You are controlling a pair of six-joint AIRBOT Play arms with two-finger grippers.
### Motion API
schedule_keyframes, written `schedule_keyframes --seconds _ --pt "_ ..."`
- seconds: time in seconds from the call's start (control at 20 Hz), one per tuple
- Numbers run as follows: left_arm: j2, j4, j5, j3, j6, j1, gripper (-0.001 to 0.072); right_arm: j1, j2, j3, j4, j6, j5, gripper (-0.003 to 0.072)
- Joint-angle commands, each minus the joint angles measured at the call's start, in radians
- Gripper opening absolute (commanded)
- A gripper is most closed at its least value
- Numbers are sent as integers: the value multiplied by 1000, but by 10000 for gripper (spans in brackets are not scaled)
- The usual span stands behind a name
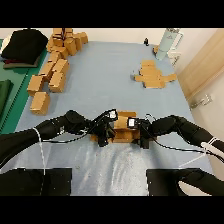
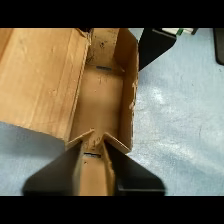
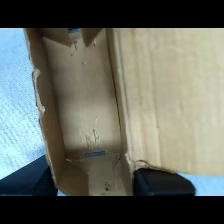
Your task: Fold the box.
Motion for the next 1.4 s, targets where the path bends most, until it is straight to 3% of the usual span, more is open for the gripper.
schedule_keyframes --seconds 0.0,0.05,0.3,0.35,0.4,0.45,0.6,0.75,0.95,1.05,1.1,1.2,1.35 --pt "-1 -30 4 0 0 -4 511 0 0 1 0 0 0 505" --pt "-3 -30 3 0 0 -7 546 0 0 1 0 0 0 505" --pt "-19 -29 -4 0 -1 -8 533 0 0 1 0 0 0 505" --pt "-18 -29 -4 0 -4 -7 418 0 0 1 0 0 0 504" --pt "-16 -23 -5 0 -7 -7 153 0 0 1 0 0 0 505" --pt "-6 0 -5 0 -16 -7 14 0 0 1 0 0 0 505" --pt "42 102 -10 0 -162 0 13 0 0 1 0 0 0 504" --pt "118 319 -56 0 -397 30 13 0 0 1 0 0 0 505" --pt "272 683 -119 0 -927 98 13 0 0 1 0 0 0 504" --pt "318 815 -150 0 -1348 177 13 0 0 1 0 0 0 505" --pt "317 833 -200 0 -1525 227 13 0 0 1 0 0 0 505" --pt "292 827 -321 0 -1579 289 13 0 0 1 0 0 0 505" --pt "235 780 -352 -8 -1625 286 13 0 0 1 0 0 0 504"
